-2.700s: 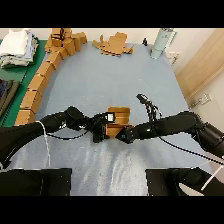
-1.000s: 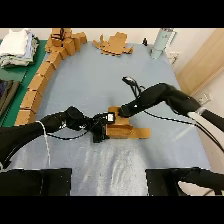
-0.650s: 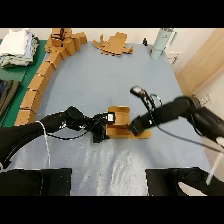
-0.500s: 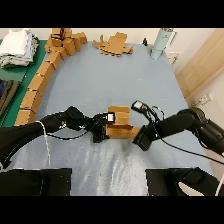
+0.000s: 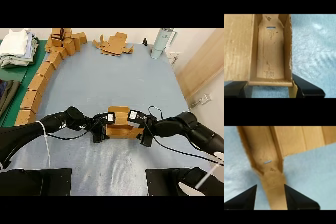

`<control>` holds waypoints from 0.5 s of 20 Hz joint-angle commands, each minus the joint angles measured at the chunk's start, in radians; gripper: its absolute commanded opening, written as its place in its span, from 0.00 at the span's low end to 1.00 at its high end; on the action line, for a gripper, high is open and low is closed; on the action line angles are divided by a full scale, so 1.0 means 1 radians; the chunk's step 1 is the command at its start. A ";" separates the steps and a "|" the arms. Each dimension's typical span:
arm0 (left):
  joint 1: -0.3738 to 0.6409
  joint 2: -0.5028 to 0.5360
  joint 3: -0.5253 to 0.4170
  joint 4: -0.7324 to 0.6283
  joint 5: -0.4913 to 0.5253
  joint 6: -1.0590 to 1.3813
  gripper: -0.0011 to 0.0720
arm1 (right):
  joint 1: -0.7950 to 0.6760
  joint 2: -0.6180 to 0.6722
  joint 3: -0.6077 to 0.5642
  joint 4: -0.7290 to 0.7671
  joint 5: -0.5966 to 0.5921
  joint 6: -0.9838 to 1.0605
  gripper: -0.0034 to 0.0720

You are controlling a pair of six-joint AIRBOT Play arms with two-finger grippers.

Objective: Fold the box.

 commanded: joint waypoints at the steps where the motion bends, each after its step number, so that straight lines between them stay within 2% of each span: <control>1: 0.000 -0.001 0.000 0.000 0.000 0.000 0.71 | 0.005 -0.068 -0.003 0.035 0.127 -0.116 0.76; 4: 0.000 -0.001 0.000 0.000 0.000 0.000 0.71 | 0.006 -0.077 -0.003 0.125 0.129 -0.190 0.76; 5: 0.000 -0.001 0.000 0.000 0.000 0.000 0.71 | 0.006 -0.077 -0.003 0.134 0.130 -0.208 0.72; 7: 0.000 -0.001 0.000 0.000 0.000 0.000 0.71 | 0.006 -0.077 -0.003 0.164 0.130 -0.240 0.47; 9: 0.000 -0.001 0.000 0.000 0.000 0.000 0.71 | 0.011 -0.077 -0.003 0.189 0.130 -0.259 0.37; 10: 0.000 -0.001 0.000 0.000 0.000 0.000 0.71 | 0.017 -0.077 -0.003 0.188 0.130 -0.259 0.26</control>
